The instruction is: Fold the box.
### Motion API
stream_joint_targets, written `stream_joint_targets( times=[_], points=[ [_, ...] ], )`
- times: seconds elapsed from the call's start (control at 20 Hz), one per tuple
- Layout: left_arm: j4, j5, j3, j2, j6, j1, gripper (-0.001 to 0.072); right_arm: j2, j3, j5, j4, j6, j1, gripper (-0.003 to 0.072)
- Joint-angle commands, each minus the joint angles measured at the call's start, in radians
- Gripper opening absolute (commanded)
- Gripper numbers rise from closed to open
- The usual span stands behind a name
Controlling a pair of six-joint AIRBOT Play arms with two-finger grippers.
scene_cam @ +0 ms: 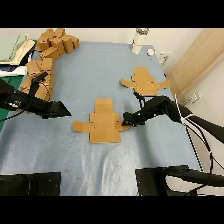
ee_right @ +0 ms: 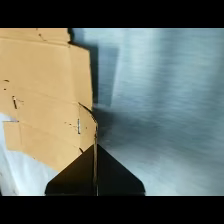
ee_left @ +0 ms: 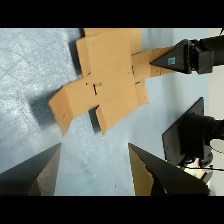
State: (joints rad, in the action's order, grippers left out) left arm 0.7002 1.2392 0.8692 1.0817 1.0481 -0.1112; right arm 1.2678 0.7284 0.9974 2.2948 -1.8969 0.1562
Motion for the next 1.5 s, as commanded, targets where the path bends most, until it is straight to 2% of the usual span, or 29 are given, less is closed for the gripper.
stream_joint_targets(
  times=[0.0, 0.15, 0.35, 0.5, 0.65, 0.85, 0.95, 1.2, 1.25, 1.3, 1.45],
  points=[
    [0.003, 0.009, 0.0, 0.054, -0.04, -0.003, 0.0636, -0.014, -0.001, -0.05, 0.043, -0.164, 0.081, 0.0004],
    [-0.001, 0.01, 0.0, 0.146, -0.093, -0.002, 0.0636, -0.056, -0.001, -0.126, 0.037, -0.19, 0.171, 0.0004],
    [-0.013, -0.114, 0.0, 0.207, -0.133, 0.0, 0.0636, -0.113, -0.001, -0.16, 0.009, -0.19, 0.253, 0.0003],
    [-0.093, -0.182, 0.001, 0.266, -0.217, 0.0, 0.0636, -0.123, -0.001, -0.16, 0.006, -0.19, 0.285, 0.0003],
    [-0.219, -0.193, 0.013, 0.356, -0.331, 0.002, 0.0636, -0.123, -0.001, -0.16, 0.006, -0.181, 0.293, 0.0003],
    [-0.305, -0.169, 0.067, 0.46, -0.447, 0.053, 0.0634, -0.123, -0.001, -0.16, 0.005, -0.17, 0.293, 0.0004],
    [-0.304, -0.116, 0.092, 0.497, -0.48, 0.087, 0.0467, -0.123, -0.001, -0.16, 0.005, -0.169, 0.293, 0.0004],
    [-0.304, 0.021, 0.098, 0.512, -0.533, 0.079, 0.0464, -0.123, -0.001, -0.159, -0.075, -0.116, 0.293, 0.0004],
    [-0.303, 0.037, 0.098, 0.512, -0.535, 0.07, 0.035, -0.123, -0.001, -0.159, -0.079, -0.116, 0.293, 0.0004],
    [-0.304, 0.051, 0.098, 0.512, -0.536, 0.063, 0.0298, -0.123, -0.001, -0.161, -0.08, -0.116, 0.293, 0.0004],
    [-0.304, 0.093, 0.098, 0.512, -0.541, 0.054, 0.0298, -0.122, -0.001, -0.164, -0.087, -0.111, 0.293, 0.0003]
  ],
)
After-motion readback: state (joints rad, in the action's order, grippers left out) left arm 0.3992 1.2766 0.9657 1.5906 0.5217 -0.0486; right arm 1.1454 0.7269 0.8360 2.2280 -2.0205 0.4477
